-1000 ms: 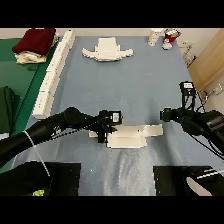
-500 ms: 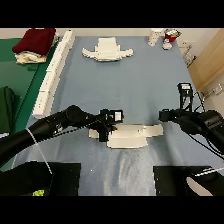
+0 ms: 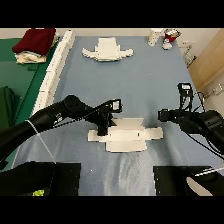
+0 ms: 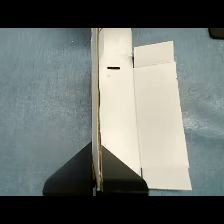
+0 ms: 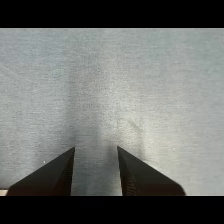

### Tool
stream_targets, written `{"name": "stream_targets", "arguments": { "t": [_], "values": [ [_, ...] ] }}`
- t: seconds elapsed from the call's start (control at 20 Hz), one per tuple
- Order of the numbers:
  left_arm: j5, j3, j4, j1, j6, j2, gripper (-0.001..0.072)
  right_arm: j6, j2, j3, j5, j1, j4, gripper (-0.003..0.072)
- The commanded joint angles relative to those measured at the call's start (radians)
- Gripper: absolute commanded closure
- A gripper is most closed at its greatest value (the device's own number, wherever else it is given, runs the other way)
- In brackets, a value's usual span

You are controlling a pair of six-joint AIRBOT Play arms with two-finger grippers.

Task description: Fold the box.

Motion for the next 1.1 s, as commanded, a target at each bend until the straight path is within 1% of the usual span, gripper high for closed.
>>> {"name": "stream_targets", "arguments": {
  "t": [0.0,0.35,0.5,0.65,0.85,0.9,0.95,1.0,1.05],
  "values": [
    [-0.024,0.006,-0.006,0.015,-0.004,-0.034,0.0698,0.000,-0.001,0.000,0.003,0.000,0.014,0.0255],
    [-0.033,0.005,-0.035,0.013,-0.005,-0.060,0.0698,0.000,-0.001,0.000,0.002,0.000,0.039,0.0255],
    [-0.066,0.005,-0.043,0.013,-0.004,-0.083,0.0697,0.000,-0.001,0.000,0.001,0.000,0.059,0.0255],
    [-0.093,0.005,-0.042,0.013,-0.004,-0.084,0.0697,0.000,-0.001,0.000,-0.001,0.000,0.076,0.0255],
    [-0.095,0.005,-0.043,0.015,-0.004,-0.084,0.0697,0.000,0.000,0.000,-0.011,0.000,0.136,0.0256],
    [-0.095,0.005,-0.042,0.015,-0.004,-0.084,0.0697,-0.002,0.000,0.001,-0.026,0.000,0.161,0.0286],
    [-0.095,0.005,-0.042,0.015,-0.004,-0.084,0.0698,-0.005,0.001,0.002,-0.050,0.000,0.183,0.0361],
    [-0.095,0.005,-0.042,0.015,-0.004,-0.082,0.0698,-0.005,0.002,0.002,-0.071,0.000,0.192,0.0406],
    [-0.095,0.007,-0.040,0.015,-0.003,-0.082,0.0697,-0.005,0.002,0.002,-0.093,0.000,0.193,0.0405]
  ]
}}
